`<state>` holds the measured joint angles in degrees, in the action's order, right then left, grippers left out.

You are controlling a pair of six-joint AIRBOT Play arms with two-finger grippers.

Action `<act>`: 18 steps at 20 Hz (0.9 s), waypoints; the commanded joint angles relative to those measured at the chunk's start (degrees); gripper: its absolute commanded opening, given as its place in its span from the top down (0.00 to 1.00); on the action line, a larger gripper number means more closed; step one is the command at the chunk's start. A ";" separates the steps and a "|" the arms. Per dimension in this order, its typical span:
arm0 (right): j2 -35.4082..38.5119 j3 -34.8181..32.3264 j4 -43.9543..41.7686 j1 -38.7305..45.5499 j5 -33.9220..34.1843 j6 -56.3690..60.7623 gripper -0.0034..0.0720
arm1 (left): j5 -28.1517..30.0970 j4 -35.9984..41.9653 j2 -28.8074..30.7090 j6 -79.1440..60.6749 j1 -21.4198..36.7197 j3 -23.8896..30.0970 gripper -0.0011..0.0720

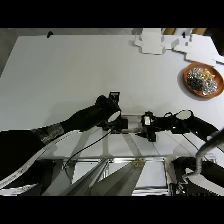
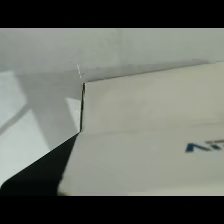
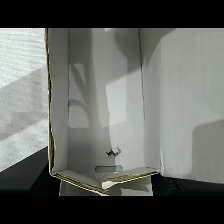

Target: Fold the box and place the chain.

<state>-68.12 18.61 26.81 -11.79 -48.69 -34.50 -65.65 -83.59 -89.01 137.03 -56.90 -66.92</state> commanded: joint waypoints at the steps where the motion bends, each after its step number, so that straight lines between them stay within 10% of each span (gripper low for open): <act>1: 0.02 0.04 -0.07 0.00 0.04 0.11 0.51 | -1.25 -0.42 3.06 -6.10 0.90 0.02 0.51; 8: 0.02 0.04 -0.07 0.00 0.04 0.11 0.51 | -3.10 5.25 13.86 -36.61 3.65 0.02 0.50; 11: 0.02 0.04 -0.07 0.00 0.04 0.11 0.51 | -6.19 7.96 20.59 -50.18 4.33 1.64 0.14; 18: 0.02 0.04 -0.07 0.00 0.04 0.11 0.51 | -0.24 18.45 37.42 -100.50 13.09 19.69 0.13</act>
<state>-68.12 18.59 26.76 -11.79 -48.64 -34.39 -68.77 -71.66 -57.67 61.73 -47.81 -54.61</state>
